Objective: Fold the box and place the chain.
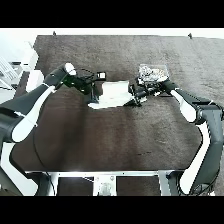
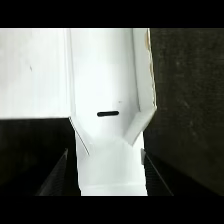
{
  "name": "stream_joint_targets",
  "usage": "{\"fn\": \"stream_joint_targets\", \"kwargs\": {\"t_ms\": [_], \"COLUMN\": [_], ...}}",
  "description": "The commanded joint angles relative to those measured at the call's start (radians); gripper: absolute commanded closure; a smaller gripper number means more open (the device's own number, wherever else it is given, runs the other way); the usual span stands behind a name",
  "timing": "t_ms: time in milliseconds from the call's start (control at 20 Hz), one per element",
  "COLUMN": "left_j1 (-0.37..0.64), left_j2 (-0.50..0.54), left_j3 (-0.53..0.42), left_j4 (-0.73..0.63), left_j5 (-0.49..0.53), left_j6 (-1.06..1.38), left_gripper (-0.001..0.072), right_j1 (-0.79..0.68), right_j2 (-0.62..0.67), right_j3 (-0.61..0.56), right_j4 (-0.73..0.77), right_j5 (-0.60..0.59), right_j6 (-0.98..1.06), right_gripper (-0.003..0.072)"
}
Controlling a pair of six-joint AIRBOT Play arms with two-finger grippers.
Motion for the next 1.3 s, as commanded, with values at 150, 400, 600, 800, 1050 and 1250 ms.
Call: {"fn": "stream_joint_targets", "kwargs": {"t_ms": [150,400,600,800,1050,1250], "left_j1": [-0.029,-0.029,-0.029,-0.031,-0.046,-0.046], "left_j2": [-0.011,-0.013,-0.013,-0.013,-0.028,-0.060], "left_j3": [-0.025,-0.027,-0.027,-0.027,-0.027,-0.027], "left_j4": [0.026,0.021,0.015,-0.021,-0.027,-0.034], "left_j5": [0.073,0.071,0.069,0.069,0.069,0.087], "left_j6": [-0.036,-0.035,-0.035,-0.035,-0.027,-0.026], "left_gripper": [0.0187,0.0413,0.0413,0.0414,0.0416,0.0433], "right_j1": [0.000,0.000,0.000,0.000,0.000,0.000], "right_j2": [0.000,0.000,0.000,0.000,0.000,0.000], "right_j3": [0.000,0.000,0.000,0.000,0.000,0.000], "right_j4": [0.000,0.000,0.000,0.000,0.000,0.000], "right_j5": [0.000,0.000,0.000,0.000,0.000,0.000], "right_j6": [0.000,0.000,0.000,0.000,0.000,0.000], "right_gripper": [0.0138,0.0138,0.0138,0.0138,0.0138,0.0138]}}
